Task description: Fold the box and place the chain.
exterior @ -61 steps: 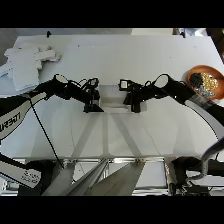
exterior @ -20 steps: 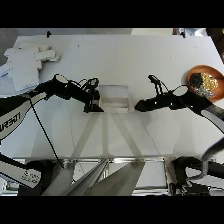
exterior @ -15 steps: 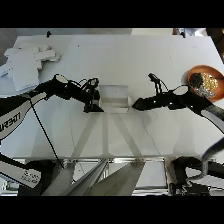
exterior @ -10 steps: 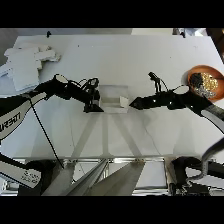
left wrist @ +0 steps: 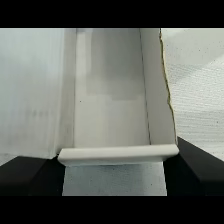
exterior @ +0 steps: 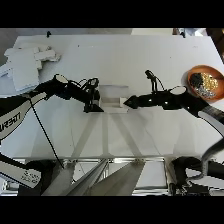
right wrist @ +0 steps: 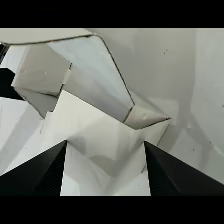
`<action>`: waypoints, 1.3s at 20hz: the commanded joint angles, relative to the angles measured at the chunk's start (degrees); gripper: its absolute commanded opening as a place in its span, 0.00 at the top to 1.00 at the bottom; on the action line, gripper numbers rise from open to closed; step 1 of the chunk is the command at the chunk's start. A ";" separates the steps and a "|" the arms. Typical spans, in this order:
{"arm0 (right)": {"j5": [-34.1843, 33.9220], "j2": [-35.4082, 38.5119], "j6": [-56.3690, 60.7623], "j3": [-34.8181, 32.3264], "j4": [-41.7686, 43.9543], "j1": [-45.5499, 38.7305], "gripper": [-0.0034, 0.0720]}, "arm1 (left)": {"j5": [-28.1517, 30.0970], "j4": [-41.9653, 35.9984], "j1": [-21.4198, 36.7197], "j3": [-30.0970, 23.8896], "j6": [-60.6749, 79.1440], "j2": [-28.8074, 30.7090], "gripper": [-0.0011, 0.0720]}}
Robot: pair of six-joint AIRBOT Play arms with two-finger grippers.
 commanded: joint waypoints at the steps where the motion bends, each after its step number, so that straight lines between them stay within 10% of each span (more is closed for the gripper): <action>1: -5.99 -0.02 -1.33 0.00 -0.28 2.97 0.19 | 0.02 0.00 0.04 0.07 0.02 0.02 0.44; 11: -17.62 -0.02 3.02 0.00 -5.84 6.60 0.18 | 0.02 0.00 0.04 0.07 0.02 0.02 0.44; 26: -6.54 2.95 3.96 0.00 -2.21 5.70 0.17 | 0.02 0.00 0.04 0.07 0.02 0.02 0.44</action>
